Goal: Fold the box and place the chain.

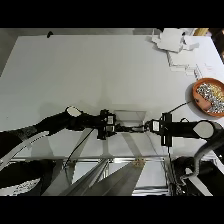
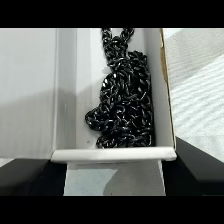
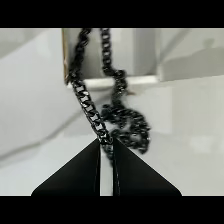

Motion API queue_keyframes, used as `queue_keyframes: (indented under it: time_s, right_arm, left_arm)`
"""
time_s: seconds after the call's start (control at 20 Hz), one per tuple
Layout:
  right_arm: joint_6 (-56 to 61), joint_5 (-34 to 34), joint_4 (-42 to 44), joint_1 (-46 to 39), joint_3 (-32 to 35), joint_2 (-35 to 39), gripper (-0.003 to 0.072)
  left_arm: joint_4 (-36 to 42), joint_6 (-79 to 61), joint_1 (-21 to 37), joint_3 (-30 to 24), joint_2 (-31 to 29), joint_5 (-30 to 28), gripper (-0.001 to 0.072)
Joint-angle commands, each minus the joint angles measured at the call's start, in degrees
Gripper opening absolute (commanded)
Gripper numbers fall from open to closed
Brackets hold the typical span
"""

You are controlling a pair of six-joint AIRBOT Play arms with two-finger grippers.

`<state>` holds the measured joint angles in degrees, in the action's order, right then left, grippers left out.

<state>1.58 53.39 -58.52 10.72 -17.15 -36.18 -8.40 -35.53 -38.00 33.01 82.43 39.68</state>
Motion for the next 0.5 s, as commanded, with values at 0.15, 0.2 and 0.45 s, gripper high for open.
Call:
queue_keyframes:
  time_s: [0.15, 0.2, 0.45]
  right_arm:
    - [-4.79, -1.05, 23.93, 1.79, 0.0, 7.39, 0.0021]
    - [-7.78, -1.16, 28.5, 2.89, 0.0, 6.82, 0.0021]
    - [-10.97, -8.63, 36.87, 8.59, 0.0, -0.2, 0.0021]
  left_arm:
    - [0.0, -0.02, 0.04, 0.04, -0.02, -0.02, 0.0276]
    - [0.0, -0.02, 0.04, 0.04, -0.02, -0.02, 0.0276]
    - [0.0, -0.04, 0.04, 0.04, -0.02, -0.02, 0.0276]
